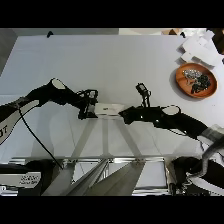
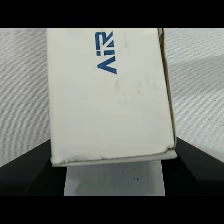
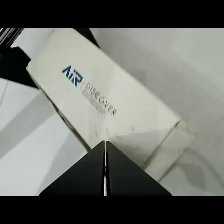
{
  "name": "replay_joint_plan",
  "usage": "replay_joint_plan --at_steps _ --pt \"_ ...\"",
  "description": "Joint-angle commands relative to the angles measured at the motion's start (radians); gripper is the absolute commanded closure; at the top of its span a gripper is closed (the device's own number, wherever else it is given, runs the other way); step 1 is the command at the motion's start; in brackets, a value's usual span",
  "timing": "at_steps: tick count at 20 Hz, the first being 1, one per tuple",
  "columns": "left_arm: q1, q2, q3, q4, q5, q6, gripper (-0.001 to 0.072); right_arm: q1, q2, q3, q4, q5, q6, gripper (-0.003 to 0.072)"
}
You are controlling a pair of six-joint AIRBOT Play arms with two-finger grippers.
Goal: Fold the box and place the chain.
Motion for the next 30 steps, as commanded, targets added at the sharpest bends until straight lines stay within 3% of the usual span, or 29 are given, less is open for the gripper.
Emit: replay_joint_plan --at_steps 1,4,6,8,12,16,19,28,29,30 --pt "0.001 0.0 0.001 0.0 0.001 0.002 0.0374 -0.029 0.113 0.02 -0.011 0.01 0.0 0.0676" --pt "0.001 0.0 0.001 0.0 0.001 0.002 0.0374 -0.115 0.284 0.02 -0.082 0.069 0.058 0.0676" --pt "0.001 0.0 0.001 0.0 0.001 0.002 0.0374 -0.168 0.389 0.02 -0.217 0.152 0.174 0.0676" --pt "0.001 0.0 0.001 0.0 0.001 0.002 0.0374 -0.202 0.48 0.02 -0.433 0.267 0.394 0.0676" --pt "0.001 0.0 0.001 0.0 0.001 0.002 0.0374 -0.206 0.58 0.02 -1.008 0.493 0.839 0.0675" --pt "0.001 0.0 0.001 0.0 0.001 0.002 0.0374 -0.206 0.583 0.02 -1.458 0.58 1.202 0.0675" --pt "0.001 0.0 0.001 0.0 0.001 0.002 0.0374 -0.206 0.583 0.02 -1.493 0.586 1.321 0.0674" --pt "0.0 0.0 0.001 -0.002 0.002 0.002 0.0383 -0.206 0.583 0.02 -1.486 0.586 1.32 0.0674" --pt "0.0 0.0 0.001 -0.003 0.002 0.002 0.0478 -0.206 0.583 0.02 -1.486 0.586 1.32 0.0674" --pt "0.001 0.0 0.001 -0.003 0.002 0.002 0.0673 -0.206 0.583 0.02 -1.486 0.586 1.32 0.0674"
